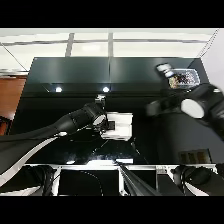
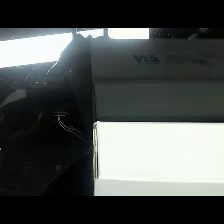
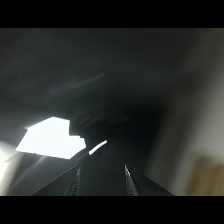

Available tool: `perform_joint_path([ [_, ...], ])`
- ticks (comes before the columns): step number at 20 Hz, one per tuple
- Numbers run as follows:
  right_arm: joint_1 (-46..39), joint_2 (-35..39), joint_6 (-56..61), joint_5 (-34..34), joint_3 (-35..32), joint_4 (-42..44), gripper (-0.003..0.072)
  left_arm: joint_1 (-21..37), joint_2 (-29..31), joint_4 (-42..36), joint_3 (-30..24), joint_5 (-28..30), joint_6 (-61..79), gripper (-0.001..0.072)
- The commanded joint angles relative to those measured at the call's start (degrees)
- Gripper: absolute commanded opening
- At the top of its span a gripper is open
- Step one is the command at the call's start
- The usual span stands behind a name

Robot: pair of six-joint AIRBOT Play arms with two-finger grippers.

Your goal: Fold the box and place the chain.

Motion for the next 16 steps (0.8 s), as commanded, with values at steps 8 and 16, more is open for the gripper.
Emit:
perform_joint_path([
  [8,-36.28,-20.61,7.37,-29.14,7.58,12.04,0.0692,0.02,-0.24,0.24,0.02,-0.07,0.09,0.0031],
  [16,-37.09,-49.13,23.96,-4.74,40.89,24.13,0.0584,0.00,-0.24,0.22,0.02,-0.15,0.09,0.0031],
])
